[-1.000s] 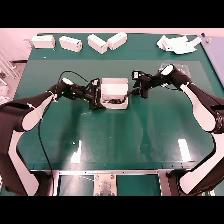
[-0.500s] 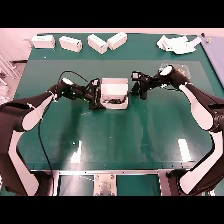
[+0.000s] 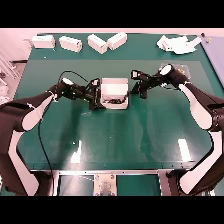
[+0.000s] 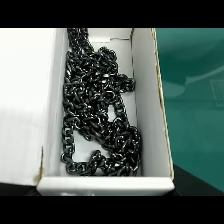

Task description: Fold the box and place the chain.

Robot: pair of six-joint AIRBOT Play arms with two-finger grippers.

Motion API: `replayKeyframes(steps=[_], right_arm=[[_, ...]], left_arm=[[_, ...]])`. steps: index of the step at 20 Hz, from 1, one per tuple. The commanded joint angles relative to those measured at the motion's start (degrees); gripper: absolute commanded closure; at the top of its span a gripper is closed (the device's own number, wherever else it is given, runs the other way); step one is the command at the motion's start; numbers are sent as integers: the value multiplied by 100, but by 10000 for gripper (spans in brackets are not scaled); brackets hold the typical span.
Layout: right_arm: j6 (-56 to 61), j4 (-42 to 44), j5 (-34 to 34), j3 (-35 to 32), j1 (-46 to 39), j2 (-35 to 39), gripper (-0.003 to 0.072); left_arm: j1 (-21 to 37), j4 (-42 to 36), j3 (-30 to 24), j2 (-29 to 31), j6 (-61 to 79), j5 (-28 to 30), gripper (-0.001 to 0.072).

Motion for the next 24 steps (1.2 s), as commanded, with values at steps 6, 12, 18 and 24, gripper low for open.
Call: replayKeyframes(steps=[6,12,18,24], right_arm=[[1169,133,730,422,0,1054,679],[1569,153,885,422,48,2293,679],[1622,155,474,424,496,3250,679],[1757,149,-752,442,1062,3740,682]], left_arm=[[7,2,4,4,0,2,83],[4,2,4,4,0,2,83],[4,2,4,4,0,2,83],[4,2,4,4,0,2,83]])
